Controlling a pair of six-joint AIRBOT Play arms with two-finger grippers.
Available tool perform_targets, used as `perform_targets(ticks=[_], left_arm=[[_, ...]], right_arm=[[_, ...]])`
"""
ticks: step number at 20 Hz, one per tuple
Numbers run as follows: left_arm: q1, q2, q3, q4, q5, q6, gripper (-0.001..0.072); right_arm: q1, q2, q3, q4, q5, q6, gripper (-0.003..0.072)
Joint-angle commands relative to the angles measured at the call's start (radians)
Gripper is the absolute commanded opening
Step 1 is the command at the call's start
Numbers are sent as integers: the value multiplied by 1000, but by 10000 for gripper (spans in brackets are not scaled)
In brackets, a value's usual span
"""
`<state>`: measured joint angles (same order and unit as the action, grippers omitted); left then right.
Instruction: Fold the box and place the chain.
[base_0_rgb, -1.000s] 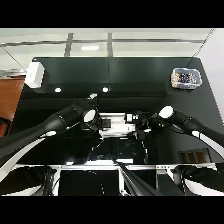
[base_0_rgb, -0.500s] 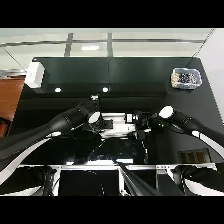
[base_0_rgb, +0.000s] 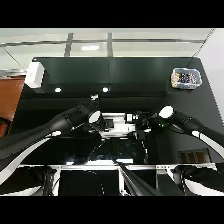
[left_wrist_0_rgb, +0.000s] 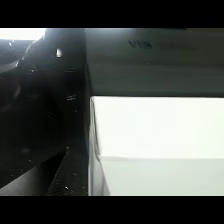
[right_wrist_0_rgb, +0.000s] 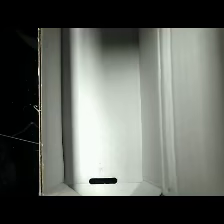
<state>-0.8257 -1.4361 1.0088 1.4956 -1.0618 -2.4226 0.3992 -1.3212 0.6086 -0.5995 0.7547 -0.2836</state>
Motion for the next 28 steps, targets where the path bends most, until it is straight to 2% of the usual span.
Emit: perform_targets(ticks=[1,3,4,5,6,7,10,12,16,18,20,21,22,23,25,28], left_arm=[[-1,-29,32,40,-58,2,440],[-8,-60,64,40,-76,3,439],[-16,-68,72,37,-73,3,362],[-22,-70,74,38,-63,3,175],[-25,-69,74,40,-53,4,60],[-26,-69,74,40,-46,10,23],[-26,-69,74,37,-43,10,23],[-26,-69,74,37,-44,11,23],[-24,-64,74,37,-47,37,23],[-25,-64,74,37,-45,37,23],[-25,-65,74,37,-45,37,23],[-25,-65,74,37,-45,37,23],[-25,-65,74,37,-45,37,23],[-25,-65,74,37,-46,37,23],[-25,-65,74,37,-46,37,23],[-25,-65,74,34,-45,37,23]], right_arm=[[1,0,0,0,0,-1,198],[1,0,0,0,0,-1,199],[0,0,0,0,0,-1,199],[1,0,0,0,0,-1,199],[1,0,0,0,0,-1,199],[1,0,0,0,0,-1,199],[0,0,0,1,0,0,210],[0,1,0,3,-7,21,705],[-14,76,0,-136,53,152,715],[-27,117,0,-173,101,161,684],[-31,134,0,-167,103,161,683],[-31,134,0,-158,101,160,623],[-29,134,0,-156,101,161,470],[-29,134,0,-155,108,161,410],[-29,134,0,-153,134,175,147],[-29,131,0,-124,137,220,127]])
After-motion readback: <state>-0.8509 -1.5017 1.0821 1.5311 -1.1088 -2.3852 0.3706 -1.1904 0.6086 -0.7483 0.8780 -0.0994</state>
